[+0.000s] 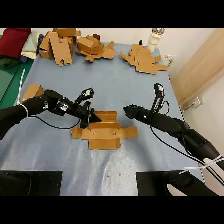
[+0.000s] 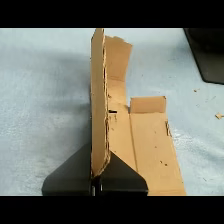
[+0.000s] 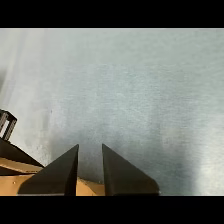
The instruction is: Fold the box.
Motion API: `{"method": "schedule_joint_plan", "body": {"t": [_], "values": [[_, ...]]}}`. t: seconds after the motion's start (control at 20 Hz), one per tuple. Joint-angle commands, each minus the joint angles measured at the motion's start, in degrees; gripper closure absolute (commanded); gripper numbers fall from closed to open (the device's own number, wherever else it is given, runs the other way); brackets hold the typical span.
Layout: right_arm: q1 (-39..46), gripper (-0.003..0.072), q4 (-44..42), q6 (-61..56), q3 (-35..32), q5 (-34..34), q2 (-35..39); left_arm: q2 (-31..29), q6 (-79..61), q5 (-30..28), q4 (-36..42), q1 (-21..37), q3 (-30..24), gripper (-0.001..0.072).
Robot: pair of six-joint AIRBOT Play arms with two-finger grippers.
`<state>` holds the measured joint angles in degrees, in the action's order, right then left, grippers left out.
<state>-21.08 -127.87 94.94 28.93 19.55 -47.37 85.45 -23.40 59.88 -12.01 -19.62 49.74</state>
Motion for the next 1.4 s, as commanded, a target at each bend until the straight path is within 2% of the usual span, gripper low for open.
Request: {"method": "schedule_joint_plan", "body": {"t": [0.0,0.45,0.6,0.7,0.8,0.9,0.95,1.05,1.15,1.3,1.35], "values": [[-0.04,0.0464,0.24,0.02,0.04,0.13,-0.31,-0.09,-0.96,-0.81,0.04,-0.07,-2.34,0.0697],[0.02,0.0462,0.59,-0.02,0.04,-0.09,-0.42,-0.35,-1.33,0.07,0.2,-0.07,-3.15,0.0697],[0.04,0.0461,-0.07,-4.46,0.07,-2.97,-1.25,-0.33,-1.25,0.04,0.22,-0.04,-3.15,0.0697],[0.15,0.0461,1.99,-4.44,0.09,-2.27,-1.22,-0.33,-1.25,0.07,0.22,-0.04,-3.15,0.0697],[-0.28,0.0463,7.56,-2.54,0.83,2.03,-0.87,-0.33,-1.25,0.07,0.22,-0.04,-3.15,0.0697],[-2.69,0.047,16.83,-1.25,2.23,8.48,1.16,-0.33,-1.27,0.09,0.24,-0.04,-3.13,0.0697],[-4.79,0.0516,22.23,-1.29,2.67,12.17,2.93,-0.33,-1.27,0.09,0.24,-0.04,-3.15,0.0697],[-9.97,0.0519,28.96,-1.29,2.64,18.86,6.73,-0.33,-1.27,0.09,0.24,-0.04,-3.15,0.0697],[-17.4,0.0519,29.7,-1.25,2.64,25.03,9.68,-0.33,-1.25,0.13,0.33,-0.07,-3.15,0.0697],[-30.62,0.0518,30.29,-0.39,2.12,30.6,10.23,-0.33,-1.25,0.11,0.44,-0.04,-3.13,0.0697],[-34.53,0.0447,31.85,-0.42,1.4,30.71,9.84,-0.33,-1.27,0.11,0.44,-0.04,-3.15,0.0697]]}}
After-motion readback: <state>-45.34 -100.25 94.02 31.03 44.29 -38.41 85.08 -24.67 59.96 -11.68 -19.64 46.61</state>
